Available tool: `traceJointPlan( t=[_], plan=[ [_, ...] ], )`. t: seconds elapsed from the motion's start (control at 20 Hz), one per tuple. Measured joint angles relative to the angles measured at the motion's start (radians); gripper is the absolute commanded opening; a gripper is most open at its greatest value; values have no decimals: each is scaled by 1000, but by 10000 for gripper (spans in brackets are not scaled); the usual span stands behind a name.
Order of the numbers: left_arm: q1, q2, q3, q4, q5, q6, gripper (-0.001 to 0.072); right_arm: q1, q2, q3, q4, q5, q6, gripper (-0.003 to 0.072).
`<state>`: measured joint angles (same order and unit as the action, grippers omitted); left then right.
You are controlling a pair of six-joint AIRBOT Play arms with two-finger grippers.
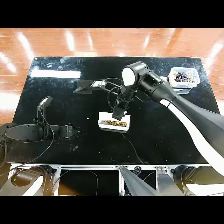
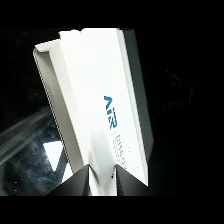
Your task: Fold the box and place the chain.
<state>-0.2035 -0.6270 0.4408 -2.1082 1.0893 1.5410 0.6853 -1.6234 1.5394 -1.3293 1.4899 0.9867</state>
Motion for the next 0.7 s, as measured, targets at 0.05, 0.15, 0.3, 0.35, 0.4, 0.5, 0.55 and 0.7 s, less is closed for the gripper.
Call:
traceJointPlan(
  t=[0.05, 0.15, 0.3, 0.35, 0.4, 0.5, 0.55, 0.7],
  plan=[
    [0, 0, 0, 0, 0, 0, 553, 0, 0, 0, 7, 3, 0, 211],
    [0, 0, 0, 0, 1, 0, 553, 2, -2, 0, 21, 8, 0, 212],
    [0, 0, 0, -1, 2, 0, 553, 13, -2, 0, 37, 16, 0, 211],
    [0, 0, 0, -1, 2, 0, 553, 18, -2, 0, 38, 19, 0, 211],
    [0, 0, 0, -2, 2, 0, 553, 24, -2, 0, 39, 22, 0, 211],
    [0, 0, 0, -2, 2, 0, 553, 38, -3, 0, 43, 26, 2, 211],
    [0, 0, 0, -2, 2, 0, 553, 42, -3, 0, 43, 27, 5, 211],
    [0, 0, 0, -3, 2, 0, 553, 53, -5, 0, 31, 30, 12, 213]
  ],
)
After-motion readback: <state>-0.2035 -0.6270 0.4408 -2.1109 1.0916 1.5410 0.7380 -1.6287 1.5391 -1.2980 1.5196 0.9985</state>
